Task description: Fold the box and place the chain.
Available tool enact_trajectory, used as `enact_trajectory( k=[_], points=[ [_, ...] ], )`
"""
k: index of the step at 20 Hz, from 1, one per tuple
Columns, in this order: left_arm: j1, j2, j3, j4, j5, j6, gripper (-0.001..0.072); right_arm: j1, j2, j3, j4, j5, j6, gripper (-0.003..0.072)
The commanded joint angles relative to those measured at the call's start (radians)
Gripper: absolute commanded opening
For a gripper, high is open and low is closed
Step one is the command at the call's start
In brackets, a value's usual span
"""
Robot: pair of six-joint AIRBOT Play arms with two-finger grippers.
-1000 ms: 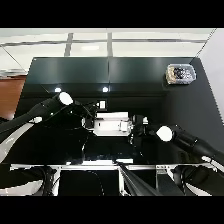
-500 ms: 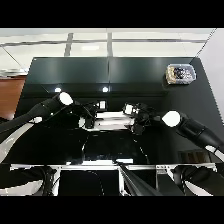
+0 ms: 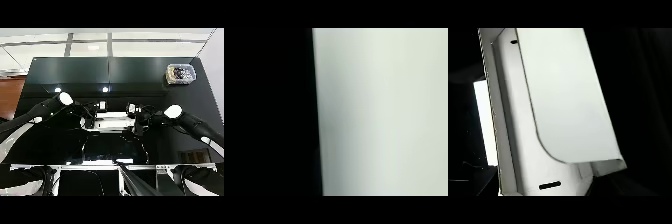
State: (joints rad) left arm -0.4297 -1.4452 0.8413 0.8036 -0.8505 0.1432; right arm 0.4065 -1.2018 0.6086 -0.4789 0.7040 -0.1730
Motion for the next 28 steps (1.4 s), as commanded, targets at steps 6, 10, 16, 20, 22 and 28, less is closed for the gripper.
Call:
enact_trajectory(
  k=[6, 10, 16, 20, 22, 28],
  points=[
    [0.000, 0.000, 0.002, -0.001, 0.005, -0.001, 0.0029, -0.003, -0.115, 0.002, 0.032, 0.016, -0.124, 0.0704],
    [0.000, 0.000, 0.002, -0.001, 0.005, -0.001, 0.0029, -0.003, -0.115, 0.002, 0.032, 0.001, -0.116, 0.0703],
    [0.000, 0.000, 0.002, -0.001, 0.005, -0.001, 0.0029, 0.010, -0.132, 0.021, -0.030, -0.022, -0.038, 0.0703],
    [0.000, 0.000, 0.002, 0.000, 0.005, -0.001, 0.0029, 0.026, -0.135, 0.022, -0.054, -0.039, -0.018, 0.0703],
    [0.000, 0.000, 0.002, 0.000, 0.005, -0.001, 0.0029, 0.038, -0.136, 0.022, -0.073, -0.042, -0.013, 0.0703],
    [0.000, 0.000, 0.002, 0.000, 0.005, -0.001, 0.0029, 0.039, -0.137, 0.022, -0.076, -0.047, -0.010, 0.0695]
  ],
)
